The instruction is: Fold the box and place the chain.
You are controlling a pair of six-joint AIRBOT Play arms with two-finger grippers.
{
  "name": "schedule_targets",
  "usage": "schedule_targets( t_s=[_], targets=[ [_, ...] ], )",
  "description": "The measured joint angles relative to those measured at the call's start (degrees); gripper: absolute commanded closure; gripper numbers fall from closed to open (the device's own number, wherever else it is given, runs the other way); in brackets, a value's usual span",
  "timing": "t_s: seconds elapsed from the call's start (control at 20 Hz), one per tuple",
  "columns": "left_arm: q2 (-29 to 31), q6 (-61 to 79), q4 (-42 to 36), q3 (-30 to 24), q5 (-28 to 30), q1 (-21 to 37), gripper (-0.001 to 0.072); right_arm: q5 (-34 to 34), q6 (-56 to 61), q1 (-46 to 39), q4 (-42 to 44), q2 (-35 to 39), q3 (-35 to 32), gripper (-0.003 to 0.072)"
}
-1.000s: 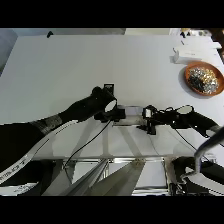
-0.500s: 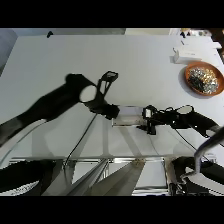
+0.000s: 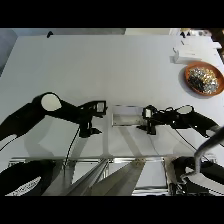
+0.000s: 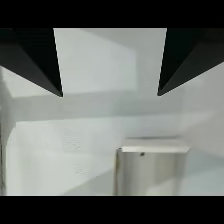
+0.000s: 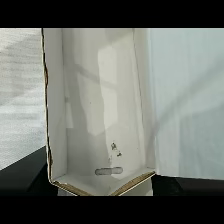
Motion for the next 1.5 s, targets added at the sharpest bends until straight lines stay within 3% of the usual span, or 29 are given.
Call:
schedule_targets(
  t_s=[0.1,0.3,0.65,1.15,1.5],
  targets=[
    [-4.3,9.9,-6.3,-2.2,2.4,1.1,0.0011,0.0,0.0,0.0,0.0,0.0,0.0,0.0270],
    [-12.2,19.3,-15.3,-3.8,7.8,1.2,0.0018,0.0,0.0,0.0,0.0,0.0,0.0,0.0270],
    [-16.9,31.0,-23.3,-3.1,9.9,1.4,0.0015,0.0,0.0,0.0,0.0,0.0,0.0,0.0270],
    [-21.5,33.6,-25.0,0.2,8.3,0.9,0.0014,0.0,0.0,0.0,0.0,0.0,0.0,0.0270],
    [-18.7,31.6,-18.2,0.3,4.3,3.3,0.0013,0.1,-0.1,0.0,-0.1,0.0,0.0,0.0270]
  ],
)
